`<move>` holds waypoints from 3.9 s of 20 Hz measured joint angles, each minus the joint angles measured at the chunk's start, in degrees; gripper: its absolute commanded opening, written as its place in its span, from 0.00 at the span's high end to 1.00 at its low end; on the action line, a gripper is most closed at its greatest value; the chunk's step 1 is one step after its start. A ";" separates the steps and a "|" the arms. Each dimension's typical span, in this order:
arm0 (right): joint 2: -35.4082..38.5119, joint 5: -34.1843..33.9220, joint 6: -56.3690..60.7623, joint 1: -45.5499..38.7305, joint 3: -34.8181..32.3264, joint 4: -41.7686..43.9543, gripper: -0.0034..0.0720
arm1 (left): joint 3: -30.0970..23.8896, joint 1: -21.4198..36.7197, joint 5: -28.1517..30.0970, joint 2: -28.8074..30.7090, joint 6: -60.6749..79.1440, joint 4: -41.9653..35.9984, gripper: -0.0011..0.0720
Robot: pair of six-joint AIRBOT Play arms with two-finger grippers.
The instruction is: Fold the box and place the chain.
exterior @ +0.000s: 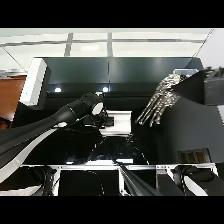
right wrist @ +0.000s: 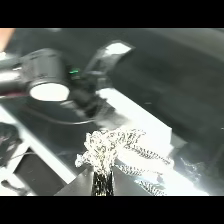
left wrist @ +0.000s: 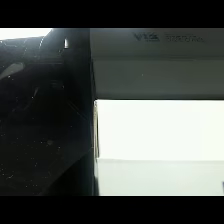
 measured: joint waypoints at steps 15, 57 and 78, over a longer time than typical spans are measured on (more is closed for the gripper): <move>-5.77 -17.25 0.46 12.35 -24.79 1.51 0.95 | 0.00 0.00 0.11 0.00 -0.02 0.02 0.95; -8.00 -21.11 0.33 2.75 -32.44 -22.56 0.44 | -23.56 15.17 3.19 31.89 29.57 -2.56 0.21; -8.00 -19.85 6.40 2.75 -32.44 -21.31 0.44 | -36.20 27.28 20.20 25.40 141.06 -56.15 0.02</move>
